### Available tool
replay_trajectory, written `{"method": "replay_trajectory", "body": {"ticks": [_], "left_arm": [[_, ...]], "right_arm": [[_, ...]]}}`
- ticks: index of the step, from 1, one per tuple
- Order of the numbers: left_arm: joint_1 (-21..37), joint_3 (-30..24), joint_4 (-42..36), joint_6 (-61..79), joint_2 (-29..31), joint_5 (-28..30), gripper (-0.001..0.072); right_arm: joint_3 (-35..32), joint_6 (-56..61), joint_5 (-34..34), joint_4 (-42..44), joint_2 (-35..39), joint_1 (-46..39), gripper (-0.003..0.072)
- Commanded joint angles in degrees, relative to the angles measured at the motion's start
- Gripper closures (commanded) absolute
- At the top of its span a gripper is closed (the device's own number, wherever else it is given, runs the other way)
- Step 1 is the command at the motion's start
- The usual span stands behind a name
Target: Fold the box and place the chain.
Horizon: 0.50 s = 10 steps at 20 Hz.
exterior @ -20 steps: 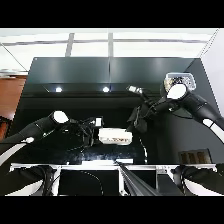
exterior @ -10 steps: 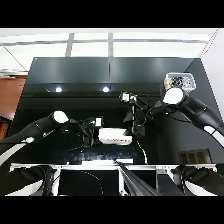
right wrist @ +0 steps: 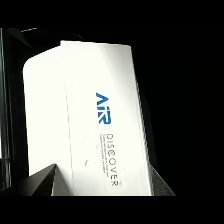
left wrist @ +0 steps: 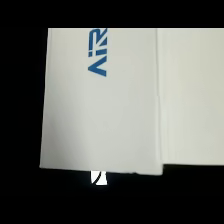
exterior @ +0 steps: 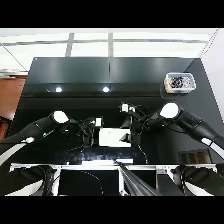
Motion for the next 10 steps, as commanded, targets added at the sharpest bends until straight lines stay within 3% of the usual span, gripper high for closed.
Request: {"method": "replay_trajectory", "body": {"ticks": [1,6,10], "left_arm": [[0.0,0.0,0.0,0.0,0.0,-0.1,0.0363],[0.0,0.0,0.0,0.0,0.0,-0.1,0.0363],[0.0,0.0,0.0,0.0,0.0,-0.1,0.0363]], "right_arm": [[-0.6,-1.1,-0.9,0.4,0.8,1.2,-0.0034],[-0.6,1.3,0.2,-0.5,3.2,1.2,-0.0034],[-0.6,4.7,-0.7,-7.4,3.2,3.7,-0.0034]]}}
